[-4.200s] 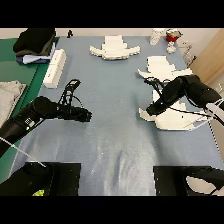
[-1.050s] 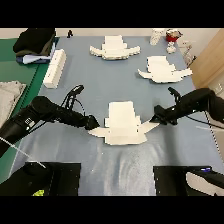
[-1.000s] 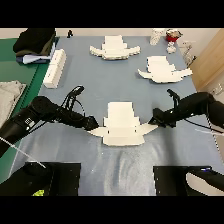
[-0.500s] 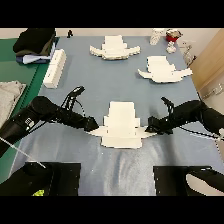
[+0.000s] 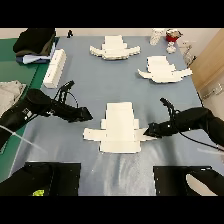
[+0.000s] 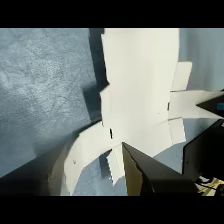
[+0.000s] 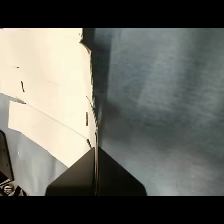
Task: Fold the box.
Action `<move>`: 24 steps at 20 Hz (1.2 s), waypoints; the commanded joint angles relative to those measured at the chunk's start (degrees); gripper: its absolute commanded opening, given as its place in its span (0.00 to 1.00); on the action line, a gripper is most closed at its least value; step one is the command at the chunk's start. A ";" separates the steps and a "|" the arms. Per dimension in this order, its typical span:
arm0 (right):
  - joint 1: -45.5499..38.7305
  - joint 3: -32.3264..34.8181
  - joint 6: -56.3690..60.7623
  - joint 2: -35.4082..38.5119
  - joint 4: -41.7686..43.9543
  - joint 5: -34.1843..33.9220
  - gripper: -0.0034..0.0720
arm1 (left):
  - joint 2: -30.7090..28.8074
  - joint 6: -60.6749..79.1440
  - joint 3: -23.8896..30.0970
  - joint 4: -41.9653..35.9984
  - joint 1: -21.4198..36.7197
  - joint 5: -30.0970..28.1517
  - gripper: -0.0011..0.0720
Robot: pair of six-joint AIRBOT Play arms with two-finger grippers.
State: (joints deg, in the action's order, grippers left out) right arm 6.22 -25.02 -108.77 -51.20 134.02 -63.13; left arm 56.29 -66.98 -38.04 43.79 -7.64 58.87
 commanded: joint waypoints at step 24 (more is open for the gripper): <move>9.38 9.97 2.32 8.39 -0.61 10.21 0.05 | 35.58 26.12 -18.36 -14.97 -3.21 16.00 0.36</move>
State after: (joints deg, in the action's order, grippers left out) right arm 15.53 -15.09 -106.50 -42.70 133.73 -53.17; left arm 91.13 -41.52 -55.72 28.69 -10.96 73.10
